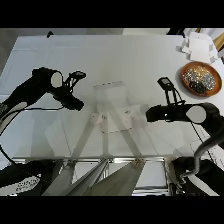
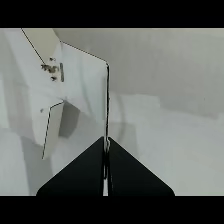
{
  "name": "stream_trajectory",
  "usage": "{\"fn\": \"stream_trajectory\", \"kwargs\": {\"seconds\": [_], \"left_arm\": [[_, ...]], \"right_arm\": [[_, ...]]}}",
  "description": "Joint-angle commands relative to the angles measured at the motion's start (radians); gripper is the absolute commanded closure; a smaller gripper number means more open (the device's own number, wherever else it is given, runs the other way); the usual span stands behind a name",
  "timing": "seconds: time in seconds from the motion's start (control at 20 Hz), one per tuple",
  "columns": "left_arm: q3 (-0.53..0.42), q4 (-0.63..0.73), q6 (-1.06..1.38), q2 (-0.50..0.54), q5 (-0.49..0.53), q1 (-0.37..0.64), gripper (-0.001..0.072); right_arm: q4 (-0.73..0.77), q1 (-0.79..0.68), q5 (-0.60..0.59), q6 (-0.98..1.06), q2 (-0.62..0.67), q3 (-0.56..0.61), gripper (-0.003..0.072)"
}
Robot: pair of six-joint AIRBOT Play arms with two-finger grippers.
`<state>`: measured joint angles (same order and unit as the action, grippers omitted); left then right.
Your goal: Fold the box and place the chain.
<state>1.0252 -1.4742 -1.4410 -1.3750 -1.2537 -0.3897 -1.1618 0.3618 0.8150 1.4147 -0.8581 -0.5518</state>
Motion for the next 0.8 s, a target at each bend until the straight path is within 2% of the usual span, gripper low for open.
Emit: {"fn": "stream_trajectory", "kwargs": {"seconds": [0.0,0.65,0.75], "left_arm": [[0.000,0.000,0.000,0.001,0.000,-0.001,0.0693],[0.000,0.000,0.000,0.001,0.001,-0.001,0.0693],[0.000,0.000,0.000,-0.001,0.078,-0.001,0.0694]], "right_arm": [[0.006,0.050,-0.045,0.029,-0.002,0.010,0.0674],[-0.020,0.050,-0.045,0.073,-0.002,0.010,0.0674],[-0.021,0.050,-0.045,0.073,-0.002,0.010,0.0674]]}}
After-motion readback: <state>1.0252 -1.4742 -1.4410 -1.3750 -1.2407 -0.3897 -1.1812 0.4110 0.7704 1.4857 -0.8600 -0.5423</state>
